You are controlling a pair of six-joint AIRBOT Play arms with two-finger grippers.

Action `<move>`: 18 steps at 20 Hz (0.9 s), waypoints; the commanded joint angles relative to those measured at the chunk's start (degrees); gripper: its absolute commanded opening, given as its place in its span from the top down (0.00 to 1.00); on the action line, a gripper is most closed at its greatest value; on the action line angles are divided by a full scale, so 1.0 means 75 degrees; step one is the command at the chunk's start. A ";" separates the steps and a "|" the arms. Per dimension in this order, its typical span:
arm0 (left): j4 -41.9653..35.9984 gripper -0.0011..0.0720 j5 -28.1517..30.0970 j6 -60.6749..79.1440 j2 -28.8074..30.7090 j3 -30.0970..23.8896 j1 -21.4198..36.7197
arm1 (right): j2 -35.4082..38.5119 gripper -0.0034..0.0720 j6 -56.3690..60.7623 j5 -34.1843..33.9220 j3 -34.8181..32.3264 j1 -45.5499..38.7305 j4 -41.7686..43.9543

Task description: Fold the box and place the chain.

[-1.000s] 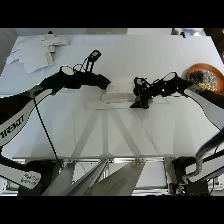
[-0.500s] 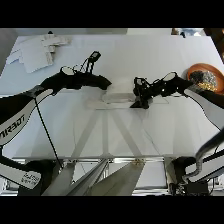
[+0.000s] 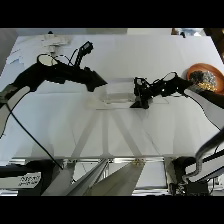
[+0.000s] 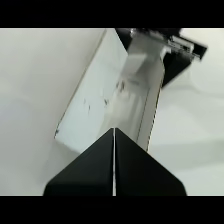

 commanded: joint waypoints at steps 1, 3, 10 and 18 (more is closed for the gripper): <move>0.1827 0.83 -0.0428 0.1061 0.0475 -0.0012 0.0108 | 0.0006 0.38 0.0006 0.0003 0.0000 -0.0006 0.0003; 0.1947 0.50 -0.0242 0.1314 0.0458 -0.0268 0.0239 | 0.0006 0.38 0.0006 0.0000 0.0000 -0.0006 0.0003; 0.1498 0.40 0.0764 0.3541 -0.0402 -0.1174 0.0122 | 0.0006 0.38 0.0006 0.0000 0.0000 -0.0006 0.0003; 0.0973 0.36 0.0921 0.4100 -0.1049 -0.1172 -0.0318 | 0.0006 0.38 0.0006 0.0003 0.0000 -0.0006 0.0003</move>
